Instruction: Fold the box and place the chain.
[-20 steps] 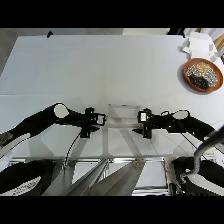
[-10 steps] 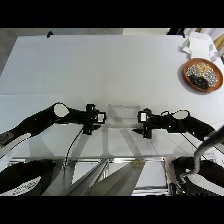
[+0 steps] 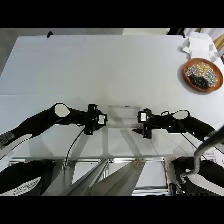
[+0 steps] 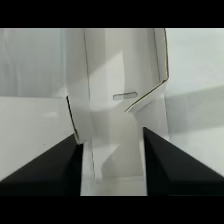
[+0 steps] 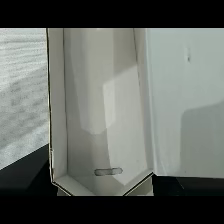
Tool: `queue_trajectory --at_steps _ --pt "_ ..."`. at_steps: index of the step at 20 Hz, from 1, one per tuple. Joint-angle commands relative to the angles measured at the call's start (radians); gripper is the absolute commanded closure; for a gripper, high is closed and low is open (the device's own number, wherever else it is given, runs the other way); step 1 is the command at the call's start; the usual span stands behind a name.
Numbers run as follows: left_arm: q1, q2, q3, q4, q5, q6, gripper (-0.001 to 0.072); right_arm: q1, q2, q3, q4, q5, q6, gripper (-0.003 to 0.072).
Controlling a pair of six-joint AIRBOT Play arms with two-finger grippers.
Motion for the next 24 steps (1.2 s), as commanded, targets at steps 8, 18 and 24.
queue_trajectory --at_steps 8,18,24 --pt "-0.045 -0.001 0.000 -0.082 0.002 0.002 0.0471 0.000 0.001 0.000 0.000 0.000 0.000 0.0310" --pt "-0.077 -0.001 0.000 -0.150 0.083 0.008 0.0520 0.000 0.001 0.000 0.000 0.000 0.000 0.0310" --pt "-0.130 -0.001 0.000 -0.212 0.132 0.050 0.0520 0.000 0.001 0.000 0.000 0.000 0.000 0.0310"
